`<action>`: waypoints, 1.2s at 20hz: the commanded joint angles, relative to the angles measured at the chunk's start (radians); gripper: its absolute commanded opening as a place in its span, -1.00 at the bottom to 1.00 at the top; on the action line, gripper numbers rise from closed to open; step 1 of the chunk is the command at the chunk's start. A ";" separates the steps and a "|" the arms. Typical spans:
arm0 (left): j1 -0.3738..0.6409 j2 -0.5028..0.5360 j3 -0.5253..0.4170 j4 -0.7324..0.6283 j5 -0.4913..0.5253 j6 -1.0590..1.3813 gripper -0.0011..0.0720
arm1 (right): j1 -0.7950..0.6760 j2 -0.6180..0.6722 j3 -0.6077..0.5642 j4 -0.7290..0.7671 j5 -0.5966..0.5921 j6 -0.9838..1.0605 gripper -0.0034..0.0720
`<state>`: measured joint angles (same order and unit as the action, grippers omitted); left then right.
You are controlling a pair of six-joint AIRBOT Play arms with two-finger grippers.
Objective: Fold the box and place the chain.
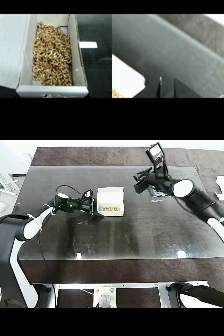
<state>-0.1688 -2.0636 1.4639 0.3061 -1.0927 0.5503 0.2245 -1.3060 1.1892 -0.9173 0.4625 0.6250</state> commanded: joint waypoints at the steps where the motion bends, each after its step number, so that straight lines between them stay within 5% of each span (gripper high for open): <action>1: 0.001 0.000 0.000 0.000 0.000 0.000 0.32 | -0.133 -0.093 0.120 0.227 0.274 -0.227 -0.50; 3: 0.001 0.000 0.000 0.000 0.000 0.000 0.32 | -0.177 -0.161 0.170 0.355 0.308 -0.314 -0.64; 6: 0.001 0.000 0.000 0.000 0.000 0.000 0.32 | -0.203 -0.299 0.281 0.407 0.512 -0.350 -0.69; 13: 0.001 0.000 0.000 0.000 -0.001 0.000 0.32 | -0.200 -0.574 0.531 0.451 0.602 -0.375 -0.69; 17: 0.001 0.000 0.000 0.000 0.000 0.000 0.32 | -0.199 -0.650 0.631 0.473 0.642 -0.371 -0.71; 24: 0.001 0.000 0.000 0.000 0.001 0.000 0.32 | -0.178 -0.685 0.638 0.472 0.725 -0.368 -0.71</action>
<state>-0.1688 -2.0636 1.4639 0.3065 -1.0927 0.5503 0.0360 -1.9736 1.8187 -0.4480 1.1511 0.2558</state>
